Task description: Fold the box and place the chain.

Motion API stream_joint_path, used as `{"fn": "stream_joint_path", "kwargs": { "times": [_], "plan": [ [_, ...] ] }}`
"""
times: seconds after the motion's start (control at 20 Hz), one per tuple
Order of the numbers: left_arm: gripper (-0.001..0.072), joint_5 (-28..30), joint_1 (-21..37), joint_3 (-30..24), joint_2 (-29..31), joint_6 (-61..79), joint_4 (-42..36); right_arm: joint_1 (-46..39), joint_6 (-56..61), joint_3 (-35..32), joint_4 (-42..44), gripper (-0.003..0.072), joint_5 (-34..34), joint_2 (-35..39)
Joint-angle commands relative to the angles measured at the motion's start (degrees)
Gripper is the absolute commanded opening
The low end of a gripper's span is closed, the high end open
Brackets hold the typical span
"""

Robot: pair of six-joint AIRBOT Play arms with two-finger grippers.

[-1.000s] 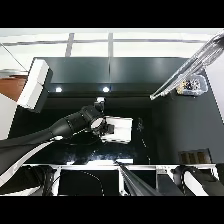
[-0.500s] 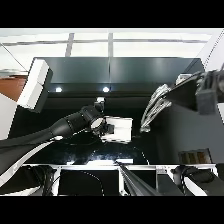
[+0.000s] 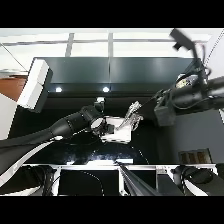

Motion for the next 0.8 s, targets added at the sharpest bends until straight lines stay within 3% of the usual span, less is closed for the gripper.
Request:
{"fn": "stream_joint_path", "kwargs": {
  "times": [0.0,0.2,0.35,0.5,0.75],
  "plan": [
    [0.0027,0.07,-0.02,0.00,-0.04,0.00,0.13,0.79,-0.04,-6.80,0.48,0.0037,-3.89,-0.17],
    [0.0027,0.07,-0.02,0.00,-0.04,0.00,0.13,2.32,-1.07,-11.63,4.90,0.0037,-8.72,-0.20],
    [0.0027,0.04,-0.02,0.00,-0.04,0.02,0.13,4.94,-1.11,-12.79,4.63,0.0038,-12.85,-0.20],
    [0.0027,0.07,-0.02,0.00,-0.04,0.00,0.13,5.33,-0.31,-14.62,0.98,0.0038,-12.41,-0.20],
    [0.0027,0.04,-0.02,0.00,-0.04,0.00,0.13,5.38,0.22,-21.79,0.52,0.0039,-15.63,-1.27]
  ]
}}
